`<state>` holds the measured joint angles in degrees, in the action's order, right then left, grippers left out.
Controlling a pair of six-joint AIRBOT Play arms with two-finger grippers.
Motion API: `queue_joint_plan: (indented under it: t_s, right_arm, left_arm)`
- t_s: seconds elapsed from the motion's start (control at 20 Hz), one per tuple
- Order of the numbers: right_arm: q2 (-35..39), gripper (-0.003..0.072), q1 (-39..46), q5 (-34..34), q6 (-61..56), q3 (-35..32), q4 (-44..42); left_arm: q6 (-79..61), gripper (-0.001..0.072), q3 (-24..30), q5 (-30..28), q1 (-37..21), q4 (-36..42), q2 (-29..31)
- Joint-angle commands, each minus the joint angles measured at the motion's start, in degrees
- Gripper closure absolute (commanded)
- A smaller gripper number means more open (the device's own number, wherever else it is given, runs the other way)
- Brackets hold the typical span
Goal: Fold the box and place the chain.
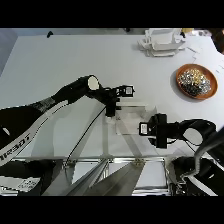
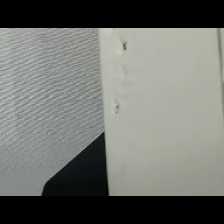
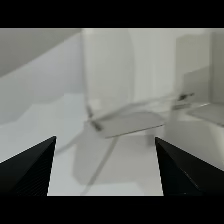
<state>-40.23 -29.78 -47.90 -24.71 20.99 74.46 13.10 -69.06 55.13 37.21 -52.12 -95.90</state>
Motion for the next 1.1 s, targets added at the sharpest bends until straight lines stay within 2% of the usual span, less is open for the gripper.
queue_joint_plan:
  t_s: [0.0,0.25,0.45,0.6,0.75,1.05]
  right_arm:
    - [-0.42,-0.0011,-2.58,14.27,3.06,-4.17,1.81]
    - [-1.99,-0.0009,-5.09,14.93,5.73,-6.71,2.08]
    - [-5.68,-0.0008,-5.09,20.59,5.73,-6.73,2.05]
    - [-6.08,-0.0004,-5.07,22.21,5.75,-6.69,2.08]
    - [-5.99,0.0002,-3.96,20.85,5.73,-5.73,2.03]
    - [-5.97,0.0004,1.18,14.49,5.25,0.31,-0.31]
  left_arm:
    - [-0.02,0.0697,0.02,-0.04,0.02,0.0,0.02]
    - [-0.02,0.0697,0.02,-0.04,0.02,0.0,0.02]
    - [-0.02,0.0697,0.0,-0.02,0.02,0.0,0.02]
    - [-0.02,0.0697,0.0,-0.02,0.02,0.0,0.02]
    - [-0.02,0.0697,0.02,-0.02,0.02,0.0,0.02]
    - [0.0,0.0697,0.0,0.0,0.02,0.0,0.02]
